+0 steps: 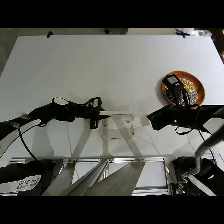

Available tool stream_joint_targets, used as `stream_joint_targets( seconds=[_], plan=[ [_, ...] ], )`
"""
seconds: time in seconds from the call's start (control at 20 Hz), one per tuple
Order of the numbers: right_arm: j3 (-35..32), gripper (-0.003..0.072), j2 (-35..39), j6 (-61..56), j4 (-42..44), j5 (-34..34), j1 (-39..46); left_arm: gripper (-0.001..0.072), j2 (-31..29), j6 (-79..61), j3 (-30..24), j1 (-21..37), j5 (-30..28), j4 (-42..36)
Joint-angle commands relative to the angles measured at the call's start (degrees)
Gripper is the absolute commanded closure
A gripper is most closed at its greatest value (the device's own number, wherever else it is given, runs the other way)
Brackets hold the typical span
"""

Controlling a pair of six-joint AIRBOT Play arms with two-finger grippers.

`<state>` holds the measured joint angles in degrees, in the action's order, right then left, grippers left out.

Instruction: Fold the box and place the chain.

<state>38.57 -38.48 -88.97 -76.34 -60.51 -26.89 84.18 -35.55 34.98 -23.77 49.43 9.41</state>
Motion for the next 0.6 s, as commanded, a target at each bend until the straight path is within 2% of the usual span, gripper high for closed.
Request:
stream_joint_targets(
  seconds=[0.0, 0.05, 0.15, 0.2, 0.25, 0.3, 0.35, 0.45, 0.55],
  plan=[
    [-0.02, 0.0364, -0.04, 4.96, 0.85, -0.76, -0.02, 0.0699, 0.02, -0.02, 0.00, -0.02, -0.09, 0.09],
    [-0.02, 0.0477, -0.04, 10.43, 2.45, -2.80, -0.02, 0.0699, 0.02, -0.02, 0.02, -0.02, -0.02, 0.09],
    [-0.02, 0.0570, -0.04, 22.67, 6.99, -10.80, -0.02, 0.0700, 0.02, -0.02, 0.02, -0.02, 0.11, 0.09],
    [-0.02, 0.0678, -0.04, 28.63, 9.05, -15.87, -0.02, 0.0700, 0.02, -0.02, 0.00, -0.02, 0.09, 0.09],
    [-0.02, 0.0679, -0.04, 32.87, 9.29, -19.56, -0.26, 0.0700, 0.02, 0.00, 0.00, -0.02, 0.11, 0.09],
    [-0.33, 0.0679, -0.04, 35.52, 7.91, -19.78, -1.09, 0.0700, 0.02, 0.00, 0.00, -0.02, 0.09, 0.09],
    [-1.49, 0.0680, -0.09, 35.52, 7.08, -15.91, -2.43, 0.0700, 0.02, -0.02, 0.00, -0.02, 0.09, 0.09],
    [-5.99, 0.0679, -0.68, 35.50, 4.50, -2.58, -7.28, 0.0700, 0.02, -0.02, 0.00, -0.02, 0.11, 0.09],
    [-9.97, 0.0671, -2.78, 35.41, 0.92, 4.15, -13.42, 0.0700, 0.02, 0.00, 0.02, -0.02, 0.11, 0.09]
  ],
)
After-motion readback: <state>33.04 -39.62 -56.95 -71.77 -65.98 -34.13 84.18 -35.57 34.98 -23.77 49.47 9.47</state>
